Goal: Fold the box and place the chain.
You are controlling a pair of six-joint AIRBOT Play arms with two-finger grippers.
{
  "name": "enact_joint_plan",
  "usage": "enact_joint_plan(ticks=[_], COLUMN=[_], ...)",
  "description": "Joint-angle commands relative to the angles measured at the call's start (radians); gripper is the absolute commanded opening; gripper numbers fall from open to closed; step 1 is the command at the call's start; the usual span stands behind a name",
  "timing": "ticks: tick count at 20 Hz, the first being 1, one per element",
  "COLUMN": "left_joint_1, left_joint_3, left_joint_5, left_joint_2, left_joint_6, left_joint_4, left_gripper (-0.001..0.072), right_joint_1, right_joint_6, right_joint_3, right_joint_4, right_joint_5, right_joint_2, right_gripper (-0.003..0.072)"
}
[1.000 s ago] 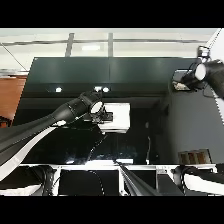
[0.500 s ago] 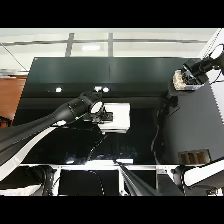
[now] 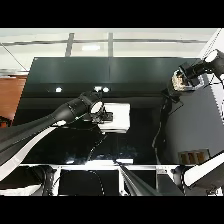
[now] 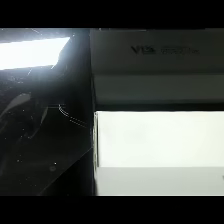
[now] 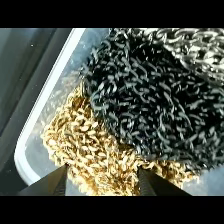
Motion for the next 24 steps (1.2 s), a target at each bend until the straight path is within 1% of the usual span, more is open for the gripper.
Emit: enact_joint_plan(ticks=[1, 2, 3, 4, 6, 11, 15, 18, 21, 24], left_joint_1=[0.000, 0.000, 0.000, 0.000, 0.000, 0.000, 0.000, 0.000, 0.000, 0.000], left_joint_3=[0.000, 0.000, 0.000, 0.000, 0.000, 0.000, 0.000, 0.000, 0.000, 0.000], left_joint_5=[0.000, 0.000, 0.000, -0.001, 0.000, 0.000, 0.000, 0.000, 0.001, 0.001], left_joint_2=[0.000, 0.000, 0.000, 0.000, 0.000, 0.000, 0.000, 0.000, 0.000, 0.000], left_joint_6=[0.000, 0.000, 0.000, 0.000, 0.000, 0.000, 0.000, 0.000, 0.000, 0.000], left_joint_4=[0.000, 0.000, 0.000, 0.000, 0.000, 0.000, 0.000, 0.000, 0.000, 0.000], left_gripper=[0.0027, 0.0028, 0.0027, 0.0028, 0.0028, 0.0027, 0.0027, 0.0028, 0.0027, 0.0027], right_joint_1=[0.000, 0.000, 0.000, -0.001, -0.002, -0.008, -0.008, -0.009, -0.008, -0.007], right_joint_6=[-0.006, -0.033, -0.089, -0.124, -0.193, -0.438, -0.509, -0.537, -0.636, -0.745], right_joint_3=[0.001, 0.001, 0.003, 0.008, 0.016, 0.016, 0.026, 0.082, 0.096, 0.096], right_joint_4=[0.013, 0.014, 0.037, 0.045, 0.039, 0.050, 0.049, 0.061, 0.155, 0.284], right_joint_5=[0.005, 0.008, 0.008, 0.006, -0.007, 0.002, -0.023, -0.013, 0.019, 0.103], right_joint_2=[-0.022, -0.023, -0.019, -0.008, 0.035, 0.209, 0.377, 0.464, 0.559, 0.645], right_gripper=[0.0456, 0.0268, 0.0007, 0.0018, 0.0017, 0.0016, 0.0015, 0.0016, 0.0016, 0.0016])
